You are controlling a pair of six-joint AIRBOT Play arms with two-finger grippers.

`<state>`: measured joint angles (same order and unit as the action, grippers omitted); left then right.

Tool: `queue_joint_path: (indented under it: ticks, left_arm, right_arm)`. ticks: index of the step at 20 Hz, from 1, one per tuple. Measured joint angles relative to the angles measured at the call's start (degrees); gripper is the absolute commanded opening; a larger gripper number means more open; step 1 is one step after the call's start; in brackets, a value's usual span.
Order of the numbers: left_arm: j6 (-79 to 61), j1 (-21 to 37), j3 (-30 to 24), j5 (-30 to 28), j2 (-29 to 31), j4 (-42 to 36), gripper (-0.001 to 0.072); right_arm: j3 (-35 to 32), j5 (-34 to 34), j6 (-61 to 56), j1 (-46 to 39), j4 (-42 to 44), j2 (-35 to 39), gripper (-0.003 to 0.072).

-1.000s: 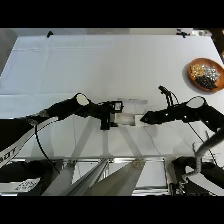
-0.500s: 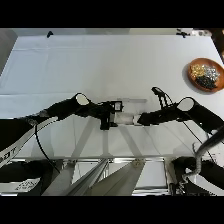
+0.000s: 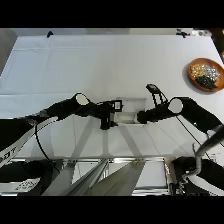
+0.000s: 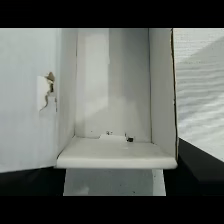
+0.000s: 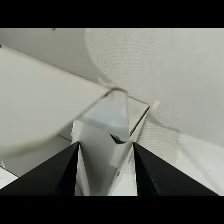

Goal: Fold the box and place the chain.

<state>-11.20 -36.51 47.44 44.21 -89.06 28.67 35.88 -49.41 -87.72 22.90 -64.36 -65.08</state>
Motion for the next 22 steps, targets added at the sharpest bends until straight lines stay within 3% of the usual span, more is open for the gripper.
queue_joint_path:
  ticks: [3,5,22]
  left_arm:
    - [-0.02,0.02,0.00,0.07,0.00,-0.02,0.0445]
    - [-0.17,0.02,0.00,0.11,0.00,0.07,0.0445]
    - [-0.20,0.00,0.02,0.22,0.00,0.13,0.0445]
  right_arm:
    - [1.64,-0.94,-2.93,1.16,-2.12,0.00,0.0291]
    - [2.27,-1.75,-4.04,1.55,-2.99,0.00,0.0234]
    - [5.66,-5.90,-16.02,4.63,-10.45,-3.39,0.0173]
